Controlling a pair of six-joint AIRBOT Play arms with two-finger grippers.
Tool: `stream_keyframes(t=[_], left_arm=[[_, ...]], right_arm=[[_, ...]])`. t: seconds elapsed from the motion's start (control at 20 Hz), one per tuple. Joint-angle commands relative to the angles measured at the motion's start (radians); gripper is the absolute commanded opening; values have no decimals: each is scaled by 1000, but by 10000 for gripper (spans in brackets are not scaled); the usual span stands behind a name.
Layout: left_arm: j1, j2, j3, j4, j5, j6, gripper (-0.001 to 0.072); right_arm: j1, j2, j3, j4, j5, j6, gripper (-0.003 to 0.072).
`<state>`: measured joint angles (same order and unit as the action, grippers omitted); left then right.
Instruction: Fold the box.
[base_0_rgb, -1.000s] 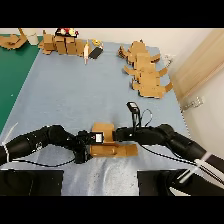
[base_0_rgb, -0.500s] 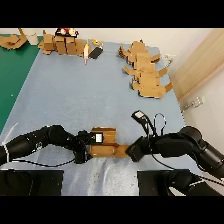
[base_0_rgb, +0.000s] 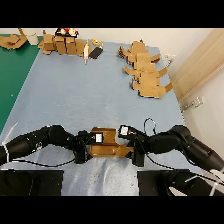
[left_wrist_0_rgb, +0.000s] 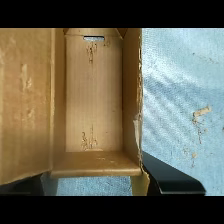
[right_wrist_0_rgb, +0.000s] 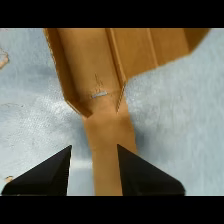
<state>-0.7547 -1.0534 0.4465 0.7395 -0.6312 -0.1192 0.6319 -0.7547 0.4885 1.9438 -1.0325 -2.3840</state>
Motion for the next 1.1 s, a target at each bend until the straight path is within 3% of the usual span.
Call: stream_keyframes(t=[0.0,0.15,0.4,0.5,0.65,1.05], left_arm=[[0,0,1,0,0,0,246],[0,0,1,0,1,0,246],[0,0,1,0,1,0,246],[0,0,1,0,0,0,246],[0,0,1,0,0,0,246],[0,0,1,0,0,0,246]], right_arm=[[6,-98,0,92,101,-193,448],[38,-132,0,95,165,-232,448],[56,-162,0,105,165,-253,424],[85,-163,0,105,163,-254,184],[122,-163,0,99,203,-254,77],[125,-180,0,107,256,-297,77]])
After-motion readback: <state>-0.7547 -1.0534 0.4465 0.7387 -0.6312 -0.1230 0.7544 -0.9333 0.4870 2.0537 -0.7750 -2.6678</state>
